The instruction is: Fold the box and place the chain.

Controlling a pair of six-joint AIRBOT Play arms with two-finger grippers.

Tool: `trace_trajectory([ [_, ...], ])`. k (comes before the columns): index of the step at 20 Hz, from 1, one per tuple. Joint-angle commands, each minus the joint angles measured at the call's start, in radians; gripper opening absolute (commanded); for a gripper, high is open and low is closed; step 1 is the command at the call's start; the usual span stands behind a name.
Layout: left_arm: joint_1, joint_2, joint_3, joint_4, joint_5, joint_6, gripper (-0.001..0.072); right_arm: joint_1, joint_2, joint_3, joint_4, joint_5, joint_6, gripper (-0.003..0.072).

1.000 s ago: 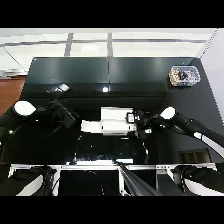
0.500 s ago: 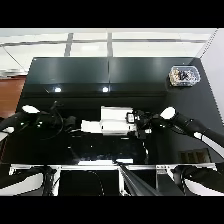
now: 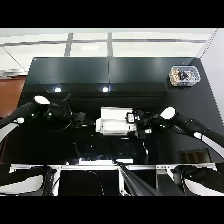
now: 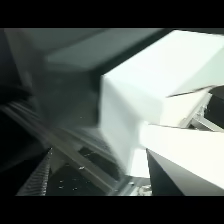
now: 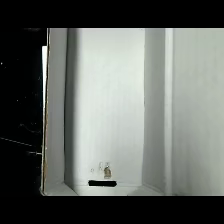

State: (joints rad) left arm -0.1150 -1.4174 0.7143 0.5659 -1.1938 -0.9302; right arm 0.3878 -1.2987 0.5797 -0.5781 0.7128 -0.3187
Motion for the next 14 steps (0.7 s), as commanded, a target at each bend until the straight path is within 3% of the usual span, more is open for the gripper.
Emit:
trace_trajectory([
  [1,-0.037,-0.002,0.058,-0.010,-0.057,0.010,0.0649,0.000,0.000,0.000,0.000,0.000,0.000,0.0300],
  [5,-0.151,-0.002,0.090,-0.006,-0.029,0.010,0.0617,0.000,0.000,0.000,0.000,0.000,0.000,0.0300],
  [6,-0.177,-0.002,0.097,0.000,-0.017,-0.005,0.0575,0.000,0.000,0.000,0.000,0.000,0.000,0.0299],
  [7,-0.199,-0.002,0.105,0.009,-0.010,-0.030,0.0477,0.000,0.000,0.000,0.000,0.000,0.000,0.0299],
  [14,-0.272,-0.002,0.154,0.116,0.103,-0.232,0.0465,0.000,0.000,0.000,0.000,0.000,0.000,0.0300],
])
